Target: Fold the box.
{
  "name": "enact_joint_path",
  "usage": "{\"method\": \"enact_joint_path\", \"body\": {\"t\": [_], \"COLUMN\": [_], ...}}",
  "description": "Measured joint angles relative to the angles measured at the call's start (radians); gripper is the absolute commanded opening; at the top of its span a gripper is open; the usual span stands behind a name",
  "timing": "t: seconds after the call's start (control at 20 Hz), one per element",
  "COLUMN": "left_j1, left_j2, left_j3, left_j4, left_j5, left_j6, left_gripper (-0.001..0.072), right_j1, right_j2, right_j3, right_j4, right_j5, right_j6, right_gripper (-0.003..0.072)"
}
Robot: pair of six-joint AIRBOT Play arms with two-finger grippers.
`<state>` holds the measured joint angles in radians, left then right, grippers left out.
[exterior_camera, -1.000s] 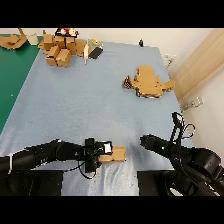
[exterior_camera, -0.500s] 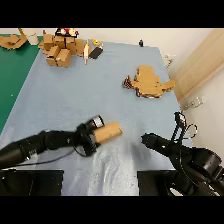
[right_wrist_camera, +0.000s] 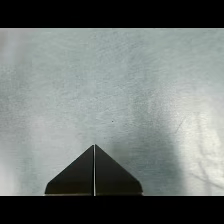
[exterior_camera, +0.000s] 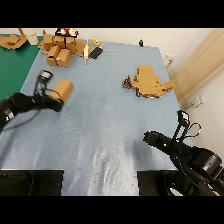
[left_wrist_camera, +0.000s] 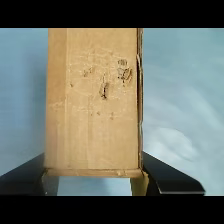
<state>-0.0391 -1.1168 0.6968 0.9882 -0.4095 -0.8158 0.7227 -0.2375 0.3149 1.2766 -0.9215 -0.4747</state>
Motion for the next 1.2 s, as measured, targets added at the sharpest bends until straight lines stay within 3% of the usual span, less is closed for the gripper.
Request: {"method": "enact_joint_path", "body": {"t": [0.25,0.6,0.8,0.85,0.9,1.2], "left_j1": [0.170,0.210,0.209,0.209,0.206,0.212], "left_j2": [-0.274,-0.612,-0.731,-0.752,-0.766,-0.797], "left_j3": [0.296,0.674,0.793,0.812,0.825,0.857], "left_j4": [0.021,0.024,0.025,0.025,0.027,0.028], "left_j5": [-0.049,-0.081,-0.103,-0.106,-0.108,-0.108], "left_j6": [-0.012,-0.016,-0.021,-0.021,-0.019,-0.008], "left_gripper": [0.0372,0.0372,0.0377,0.0650,0.0689,0.0699], "right_j1": [0.000,0.000,0.000,0.000,0.000,0.000], "right_j2": [-0.077,-0.227,-0.284,-0.291,-0.297,-0.309], "right_j3": [0.000,0.000,0.000,0.000,0.000,0.009], "right_j4": [-0.015,-0.007,-0.003,-0.003,-0.002,0.002], "right_j5": [0.005,0.176,0.258,0.272,0.285,0.316], "right_j6": [0.021,0.059,0.085,0.089,0.092,0.100], "right_gripper": [0.0003,0.0003,0.0003,0.0003,0.0003,0.0003]}}
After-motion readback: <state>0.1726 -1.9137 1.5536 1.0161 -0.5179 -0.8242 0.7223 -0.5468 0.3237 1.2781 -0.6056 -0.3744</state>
